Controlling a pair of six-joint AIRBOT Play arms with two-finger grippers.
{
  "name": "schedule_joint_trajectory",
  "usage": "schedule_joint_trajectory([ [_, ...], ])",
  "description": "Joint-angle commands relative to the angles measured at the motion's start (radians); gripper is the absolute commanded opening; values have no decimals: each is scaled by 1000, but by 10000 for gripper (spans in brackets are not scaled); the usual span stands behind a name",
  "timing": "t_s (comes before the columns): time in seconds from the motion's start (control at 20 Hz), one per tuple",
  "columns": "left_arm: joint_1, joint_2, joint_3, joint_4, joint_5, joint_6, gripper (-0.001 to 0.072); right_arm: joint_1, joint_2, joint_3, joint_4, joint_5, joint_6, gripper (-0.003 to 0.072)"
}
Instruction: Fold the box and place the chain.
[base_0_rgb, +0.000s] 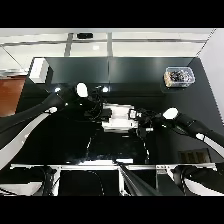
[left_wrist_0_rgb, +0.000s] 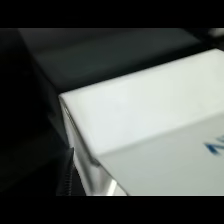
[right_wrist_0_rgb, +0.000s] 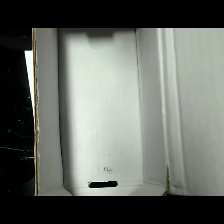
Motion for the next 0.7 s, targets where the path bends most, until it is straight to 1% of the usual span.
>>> schedule_joint_trajectory([
  [0.0,-39,0,6,152,8,-97,356,1,-1,0,0,1,0,490],
  [0.2,-105,-1,33,320,16,-192,356,1,0,0,0,1,0,490],
  [0.3,-150,-2,41,344,34,-196,356,1,0,0,0,1,0,490],
  [0.4,-183,-5,41,365,63,-291,356,1,0,0,0,1,0,490],
  [0.5,-213,-8,41,447,50,-411,355,1,0,0,0,1,0,490],
  [0.55,-220,-8,41,464,34,-466,348,1,0,0,0,1,0,490],
  [0.65,-223,-8,42,463,32,-521,348,1,0,0,0,1,0,490],
])
